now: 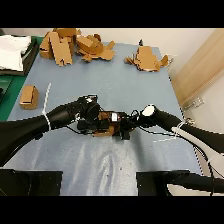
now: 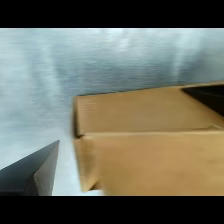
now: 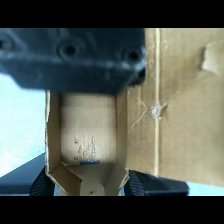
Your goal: Fold the box.
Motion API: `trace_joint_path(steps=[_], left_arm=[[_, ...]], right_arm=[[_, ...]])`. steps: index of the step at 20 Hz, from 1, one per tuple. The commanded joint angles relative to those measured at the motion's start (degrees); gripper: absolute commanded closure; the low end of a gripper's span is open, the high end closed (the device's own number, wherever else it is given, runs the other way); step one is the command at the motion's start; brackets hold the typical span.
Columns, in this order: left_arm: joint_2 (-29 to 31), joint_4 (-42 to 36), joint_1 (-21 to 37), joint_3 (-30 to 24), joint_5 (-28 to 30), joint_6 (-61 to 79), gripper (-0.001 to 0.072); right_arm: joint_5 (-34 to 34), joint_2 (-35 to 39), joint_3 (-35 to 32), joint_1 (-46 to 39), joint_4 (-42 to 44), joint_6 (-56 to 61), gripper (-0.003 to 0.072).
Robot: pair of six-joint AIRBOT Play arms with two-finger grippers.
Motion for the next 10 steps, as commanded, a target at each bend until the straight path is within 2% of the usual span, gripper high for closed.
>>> trace_joint_path(steps=[1, 5, 10], left_arm=[[-0.24, 6.97, -1.16, 1.81, -5.99, -5.05, 0.0063], [-2.97, 8.02, -3.21, 4.90, -5.73, -6.84, 0.0063], [-6.14, 7.91, -5.11, 6.01, -4.52, -6.95, 0.0063]], right_arm=[[0.00, -0.04, 0.00, 0.04, 0.00, 0.00, 0.0198], [0.00, -0.04, 0.00, 0.04, 0.00, 0.00, 0.0198], [-0.02, -0.04, 0.00, 0.04, 0.00, 0.00, 0.0199]])
